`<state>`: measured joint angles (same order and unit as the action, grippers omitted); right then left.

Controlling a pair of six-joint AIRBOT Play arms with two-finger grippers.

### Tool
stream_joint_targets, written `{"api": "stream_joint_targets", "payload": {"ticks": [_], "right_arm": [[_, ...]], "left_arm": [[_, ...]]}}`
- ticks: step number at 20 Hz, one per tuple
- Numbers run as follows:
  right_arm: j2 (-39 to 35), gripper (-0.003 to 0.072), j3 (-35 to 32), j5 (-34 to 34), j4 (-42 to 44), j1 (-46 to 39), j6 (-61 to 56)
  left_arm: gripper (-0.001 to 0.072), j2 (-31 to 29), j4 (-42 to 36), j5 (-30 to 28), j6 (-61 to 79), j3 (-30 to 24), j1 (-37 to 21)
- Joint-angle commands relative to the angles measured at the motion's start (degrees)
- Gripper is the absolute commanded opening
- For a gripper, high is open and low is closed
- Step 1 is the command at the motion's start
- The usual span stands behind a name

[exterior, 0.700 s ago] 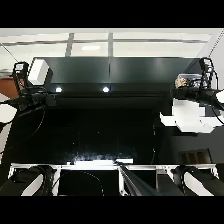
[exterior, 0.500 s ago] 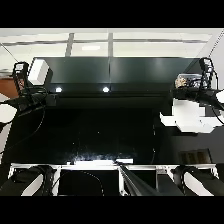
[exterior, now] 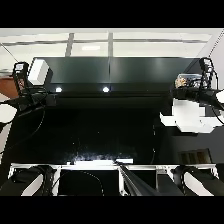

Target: Fold the box and place the chain.

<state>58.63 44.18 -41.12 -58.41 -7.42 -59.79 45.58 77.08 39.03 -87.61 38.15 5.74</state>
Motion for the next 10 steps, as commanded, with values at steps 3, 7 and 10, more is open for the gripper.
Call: {"api": "stream_joint_targets", "payload": {"ticks": [3, 7, 10], "right_arm": [[0.0, 0.0040, 0.0, 3.5, 1.1, 0.0, -0.1], [0.0, 0.0617, 3.5, 3.8, 17.0, 0.1, 3.5], [0.0, 0.0703, 13.0, -1.8, 10.8, -1.7, 0.5]], "left_arm": [[0.0026, 0.2, 0.0, 0.0, 0.2, -0.6, -0.1], [0.0026, 0.3, 0.0, -0.4, 0.2, -1.5, -0.1], [0.0026, 0.3, 0.0, -0.5, 0.2, -1.5, -0.1]]}}
